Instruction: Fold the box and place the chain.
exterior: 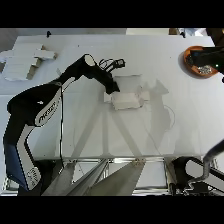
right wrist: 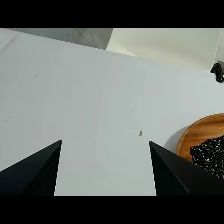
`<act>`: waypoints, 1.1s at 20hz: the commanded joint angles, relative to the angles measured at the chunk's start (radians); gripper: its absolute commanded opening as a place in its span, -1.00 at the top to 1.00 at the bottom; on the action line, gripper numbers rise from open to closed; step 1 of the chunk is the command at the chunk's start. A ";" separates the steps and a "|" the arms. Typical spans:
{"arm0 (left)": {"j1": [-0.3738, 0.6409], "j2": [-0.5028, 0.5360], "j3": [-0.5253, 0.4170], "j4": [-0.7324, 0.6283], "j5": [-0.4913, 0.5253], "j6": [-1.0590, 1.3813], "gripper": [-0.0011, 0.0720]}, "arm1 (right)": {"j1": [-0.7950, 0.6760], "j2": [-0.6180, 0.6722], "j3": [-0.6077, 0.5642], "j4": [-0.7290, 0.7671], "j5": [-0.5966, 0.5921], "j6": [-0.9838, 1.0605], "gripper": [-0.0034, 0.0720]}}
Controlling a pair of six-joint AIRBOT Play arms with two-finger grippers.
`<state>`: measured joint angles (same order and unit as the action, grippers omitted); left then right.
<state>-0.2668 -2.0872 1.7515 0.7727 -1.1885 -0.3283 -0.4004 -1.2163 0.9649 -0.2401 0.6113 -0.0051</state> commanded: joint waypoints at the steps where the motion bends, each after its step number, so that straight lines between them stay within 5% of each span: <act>1: 0.000 -0.003 0.000 -0.007 0.011 0.069 0.98 | -0.001 0.001 0.001 0.000 0.000 0.000 -0.75; 22: -0.001 0.012 0.000 -0.016 0.011 0.198 0.96 | -0.001 0.001 0.001 0.000 0.000 0.000 -0.75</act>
<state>-0.2672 -2.0720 1.7515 0.7586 -1.1801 -0.1375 -0.4004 -1.2163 0.9649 -0.2401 0.6113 -0.0051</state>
